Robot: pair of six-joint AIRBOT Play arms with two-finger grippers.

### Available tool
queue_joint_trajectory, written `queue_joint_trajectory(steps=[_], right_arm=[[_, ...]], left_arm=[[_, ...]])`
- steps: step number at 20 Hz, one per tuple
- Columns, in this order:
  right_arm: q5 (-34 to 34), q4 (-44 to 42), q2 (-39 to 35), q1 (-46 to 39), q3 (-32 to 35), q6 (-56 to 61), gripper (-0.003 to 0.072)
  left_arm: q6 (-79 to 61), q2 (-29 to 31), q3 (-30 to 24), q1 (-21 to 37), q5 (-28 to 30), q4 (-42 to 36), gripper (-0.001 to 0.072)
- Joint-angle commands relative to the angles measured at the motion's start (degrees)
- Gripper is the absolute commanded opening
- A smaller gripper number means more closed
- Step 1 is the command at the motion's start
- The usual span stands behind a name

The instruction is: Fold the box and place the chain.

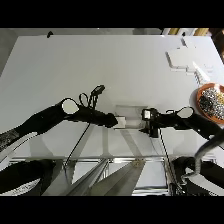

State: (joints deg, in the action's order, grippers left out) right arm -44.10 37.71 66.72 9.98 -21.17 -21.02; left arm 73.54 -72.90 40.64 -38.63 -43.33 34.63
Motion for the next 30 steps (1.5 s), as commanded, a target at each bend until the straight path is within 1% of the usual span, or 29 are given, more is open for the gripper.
queue_joint_trajectory(steps=[1,3,5,9,15,19,21,24,26,28,29,30], right_arm=[[0.0,0.0,0.0,0.0,0.0,0.0,0.0398],[0.0,0.0,0.0,0.0,0.0,0.0,0.0398],[0.0,0.0,0.0,0.0,0.0,0.0,0.0398],[0.0,0.0,0.0,0.0,0.0,0.0,0.0398],[0.0,0.0,0.0,0.0,0.0,0.0,0.0398],[0.0,0.0,0.0,0.0,0.0,0.0,0.0398],[0.0,0.0,0.0,0.0,0.0,0.0,0.0398],[0.0,0.0,0.0,0.0,0.0,0.0,0.0398],[0.0,0.0,0.0,0.0,0.0,0.0,0.0398],[0.0,0.0,0.0,0.0,0.0,0.0,0.0398],[0.0,0.0,0.0,0.0,0.0,0.0,0.0398],[0.0,0.0,0.0,0.0,0.0,0.0,0.0398]], left_arm=[[0.3,-1.2,1.0,-1.6,0.3,1.1,0.0353],[5.0,-3.0,3.3,-2.9,0.2,5.2,0.0353],[12.4,-4.5,6.0,-3.7,-0.5,11.8,0.0353],[25.8,-5.8,9.6,-4.7,-2.1,23.0,0.0351],[37.0,-12.4,19.2,-8.8,-10.8,31.9,0.0349],[47.4,-18.2,27.6,-11.5,-19.4,37.0,0.0346],[51.4,-20.5,30.2,-12.6,-21.9,40.5,0.0346],[56.8,-21.9,30.5,-14.0,-21.8,44.7,0.0344],[58.0,-22.6,30.5,-14.5,-21.8,45.2,0.0342],[58.8,-22.8,30.6,-14.7,-21.7,45.4,0.0311],[59.2,-22.8,30.6,-14.7,-21.6,45.4,0.0311],[59.7,-22.8,30.6,-14.7,-21.6,45.6,0.0269]])
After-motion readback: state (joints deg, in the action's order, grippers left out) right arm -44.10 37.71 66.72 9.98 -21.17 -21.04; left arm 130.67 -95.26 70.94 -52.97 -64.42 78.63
